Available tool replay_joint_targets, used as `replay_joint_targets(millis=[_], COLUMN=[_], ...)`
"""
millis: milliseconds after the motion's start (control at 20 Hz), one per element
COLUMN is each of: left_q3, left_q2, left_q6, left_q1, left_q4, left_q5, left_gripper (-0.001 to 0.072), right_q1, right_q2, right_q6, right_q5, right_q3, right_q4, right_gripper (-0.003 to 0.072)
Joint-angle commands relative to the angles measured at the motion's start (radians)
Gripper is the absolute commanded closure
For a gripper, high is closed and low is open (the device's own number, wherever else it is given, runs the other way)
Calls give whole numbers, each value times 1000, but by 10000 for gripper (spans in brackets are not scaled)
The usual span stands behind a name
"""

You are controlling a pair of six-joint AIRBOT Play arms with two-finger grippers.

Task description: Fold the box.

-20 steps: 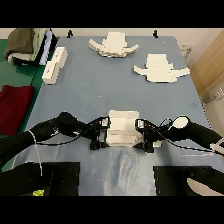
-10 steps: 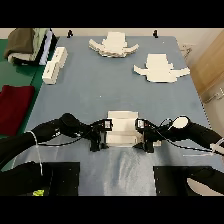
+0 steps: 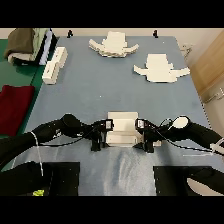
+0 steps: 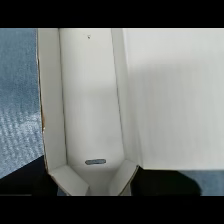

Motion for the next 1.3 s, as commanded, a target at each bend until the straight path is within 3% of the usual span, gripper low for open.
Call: replay_joint_targets(millis=[0, 1000, 1100, 1250], left_q3=[0, 0, 0, 0], left_q2=[-1, 0, 0, 0], left_q6=[-1, 0, -1, -1], left_q1=[0, 0, 0, 0], left_q4=[0, -1, -1, -1], left_q5=[5, 3, 3, 3], left_gripper=[182, 182, 182, 182], right_q1=[0, 0, 0, -2], right_q2=[0, 0, 6, 40], right_q6=[0, 1, 0, 9], right_q5=[0, 0, -11, 0], right_q3=[0, 0, 1, 0], right_q4=[0, 0, 7, -24], right_gripper=[136, 131, -34, -34])
